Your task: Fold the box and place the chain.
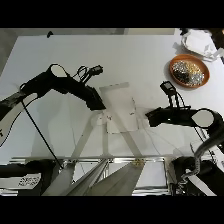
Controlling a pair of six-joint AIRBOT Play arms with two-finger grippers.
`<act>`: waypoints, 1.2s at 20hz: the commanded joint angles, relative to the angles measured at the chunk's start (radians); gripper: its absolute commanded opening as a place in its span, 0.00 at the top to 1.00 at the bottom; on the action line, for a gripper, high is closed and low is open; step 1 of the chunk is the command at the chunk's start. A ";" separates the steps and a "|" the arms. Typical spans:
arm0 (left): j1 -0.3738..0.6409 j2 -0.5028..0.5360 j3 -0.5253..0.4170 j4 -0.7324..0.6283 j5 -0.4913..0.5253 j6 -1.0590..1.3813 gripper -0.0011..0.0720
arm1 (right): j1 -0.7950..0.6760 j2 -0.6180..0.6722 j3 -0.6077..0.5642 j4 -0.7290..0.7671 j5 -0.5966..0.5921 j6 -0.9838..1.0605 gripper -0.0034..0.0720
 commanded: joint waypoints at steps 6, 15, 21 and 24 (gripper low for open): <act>0.007 -0.144 -0.001 -0.199 -0.004 0.153 0.13 | 0.001 0.001 -0.001 0.001 0.005 0.000 0.94; -0.001 -0.181 -0.001 -0.248 -0.033 0.239 0.57 | 0.001 0.001 0.000 0.001 0.007 0.000 0.94; 0.001 -0.177 -0.001 -0.136 -0.060 0.238 0.98 | 0.001 0.001 0.001 0.027 0.006 0.000 0.93; 0.000 -0.155 -0.001 -0.121 -0.088 0.238 0.98 | 0.001 0.002 0.010 0.083 0.013 0.001 0.54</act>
